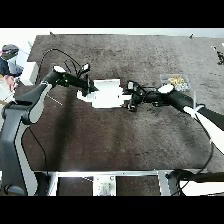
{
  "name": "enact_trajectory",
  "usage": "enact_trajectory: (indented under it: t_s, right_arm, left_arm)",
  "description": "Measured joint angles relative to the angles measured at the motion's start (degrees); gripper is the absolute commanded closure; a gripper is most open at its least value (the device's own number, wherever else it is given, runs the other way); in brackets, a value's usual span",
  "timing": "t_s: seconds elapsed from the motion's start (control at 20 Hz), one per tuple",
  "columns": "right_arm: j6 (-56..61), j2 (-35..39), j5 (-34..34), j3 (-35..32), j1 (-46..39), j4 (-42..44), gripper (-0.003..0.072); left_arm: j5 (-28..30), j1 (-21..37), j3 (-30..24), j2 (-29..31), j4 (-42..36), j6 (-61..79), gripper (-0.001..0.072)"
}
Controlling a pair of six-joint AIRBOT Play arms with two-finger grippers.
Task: Fold the box and place the chain.
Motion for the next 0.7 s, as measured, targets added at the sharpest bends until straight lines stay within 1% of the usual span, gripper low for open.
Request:
enact_trajectory:
  t_s: [0.2,0.4,0.55,0.7]
  right_arm:
    - [5.1,-5.6,4.0,5.0,1.1,-5.9,0.0050]
    - [9.7,-9.2,4.7,8.8,1.9,-9.7,0.0051]
    - [12.1,-10.0,4.0,10.9,2.1,-11.2,0.0050]
    - [13.5,-8.7,3.0,12.0,1.6,-11.1,0.0051]
  left_arm:
    - [0.2,0.0,0.0,0.0,0.0,0.0,0.0698]
    - [0.3,0.0,0.0,0.0,0.0,0.0,0.0698]
    - [0.3,0.0,0.0,0.0,0.0,0.0,0.0698]
    - [0.4,0.0,0.0,0.0,0.0,0.0,0.0698]
